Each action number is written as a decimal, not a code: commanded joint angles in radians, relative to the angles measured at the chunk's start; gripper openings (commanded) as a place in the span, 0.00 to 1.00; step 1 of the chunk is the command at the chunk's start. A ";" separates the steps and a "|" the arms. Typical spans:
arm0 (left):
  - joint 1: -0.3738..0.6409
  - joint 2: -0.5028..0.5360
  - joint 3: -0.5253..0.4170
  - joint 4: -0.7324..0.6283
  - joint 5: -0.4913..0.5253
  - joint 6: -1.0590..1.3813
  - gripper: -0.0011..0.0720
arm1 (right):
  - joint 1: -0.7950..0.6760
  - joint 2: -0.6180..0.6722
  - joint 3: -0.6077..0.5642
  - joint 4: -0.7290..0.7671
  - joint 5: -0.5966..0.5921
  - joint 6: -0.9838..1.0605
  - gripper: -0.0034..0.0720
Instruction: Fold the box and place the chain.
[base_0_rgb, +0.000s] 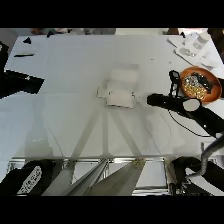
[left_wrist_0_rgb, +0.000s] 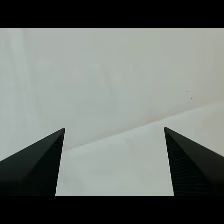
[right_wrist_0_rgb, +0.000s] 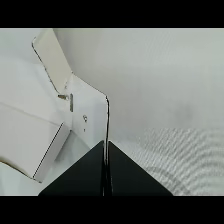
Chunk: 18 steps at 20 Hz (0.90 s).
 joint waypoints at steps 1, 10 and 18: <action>0.000 0.001 0.000 0.000 0.000 0.000 0.96 | 0.016 0.019 -0.046 0.043 -0.024 -0.048 0.06; 0.000 0.001 0.000 0.000 0.000 0.000 0.96 | 0.103 0.019 -0.046 0.043 -0.026 -0.092 0.06; 0.000 0.001 0.000 0.000 0.000 0.000 0.96 | 0.103 0.019 -0.046 0.040 -0.023 -0.092 0.06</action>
